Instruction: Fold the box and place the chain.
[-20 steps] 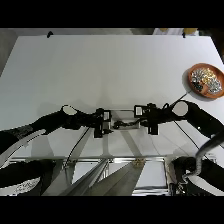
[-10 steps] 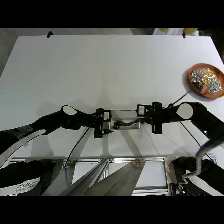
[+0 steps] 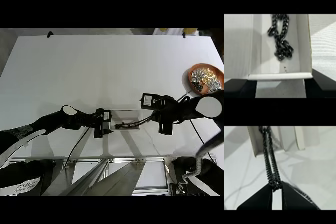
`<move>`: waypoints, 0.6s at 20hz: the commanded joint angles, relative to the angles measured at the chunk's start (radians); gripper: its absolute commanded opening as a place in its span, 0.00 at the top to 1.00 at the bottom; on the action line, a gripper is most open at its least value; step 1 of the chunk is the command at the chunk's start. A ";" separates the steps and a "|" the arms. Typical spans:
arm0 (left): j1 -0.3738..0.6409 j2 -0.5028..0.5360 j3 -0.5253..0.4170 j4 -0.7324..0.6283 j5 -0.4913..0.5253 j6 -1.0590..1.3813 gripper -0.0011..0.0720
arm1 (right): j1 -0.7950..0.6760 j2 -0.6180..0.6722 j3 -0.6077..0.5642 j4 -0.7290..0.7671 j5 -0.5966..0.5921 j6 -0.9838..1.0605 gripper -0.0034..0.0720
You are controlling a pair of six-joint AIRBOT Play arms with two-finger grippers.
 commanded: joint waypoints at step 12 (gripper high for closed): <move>0.000 0.000 0.000 0.000 0.000 0.000 0.80 | 0.306 -0.181 0.124 0.103 -0.232 0.383 0.94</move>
